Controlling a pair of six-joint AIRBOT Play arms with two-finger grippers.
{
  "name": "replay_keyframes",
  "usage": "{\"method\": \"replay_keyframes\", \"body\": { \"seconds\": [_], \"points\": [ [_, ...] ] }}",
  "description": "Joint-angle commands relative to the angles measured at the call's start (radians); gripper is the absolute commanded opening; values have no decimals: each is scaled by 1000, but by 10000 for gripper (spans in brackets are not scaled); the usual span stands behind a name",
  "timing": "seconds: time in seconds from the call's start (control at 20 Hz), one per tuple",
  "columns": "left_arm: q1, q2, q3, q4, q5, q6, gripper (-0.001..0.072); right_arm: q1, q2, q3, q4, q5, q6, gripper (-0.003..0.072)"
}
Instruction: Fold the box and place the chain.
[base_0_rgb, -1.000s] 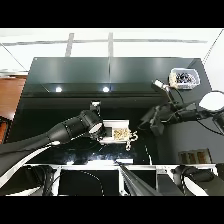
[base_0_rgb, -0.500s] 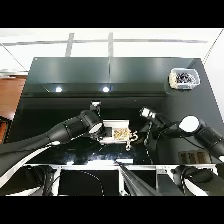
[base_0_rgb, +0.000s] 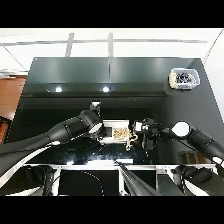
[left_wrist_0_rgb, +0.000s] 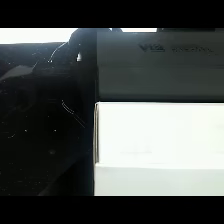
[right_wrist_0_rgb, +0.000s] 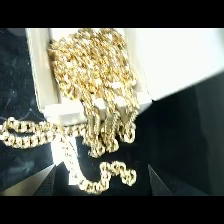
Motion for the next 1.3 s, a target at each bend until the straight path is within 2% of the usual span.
{"method": "replay_keyframes", "body": {
  "seconds": [0.0, 0.35, 0.9, 1.05, 1.1, 1.2, 1.25],
  "points": [
    [1, 0, 0, 0, 0, 0, 30, 22, -39, -2, 53, -21, -110, 707],
    [1, 0, 0, 0, 0, 0, 30, 58, -82, -2, 45, -93, -111, 707],
    [1, 0, 0, 0, 0, 0, 30, 58, -108, -2, 95, -87, -111, 695],
    [1, 0, 0, 0, 0, 0, 30, 58, -108, -2, 94, -76, -111, 232],
    [1, 0, 0, 0, 0, 0, 30, 58, -107, -2, 94, -76, -110, 142],
    [1, 0, 0, 0, 0, 0, 30, 58, -107, -1, 94, -76, -109, 116],
    [1, 0, 0, 0, 0, 0, 30, 58, -103, -1, 94, -76, -98, 35]
  ]
}}
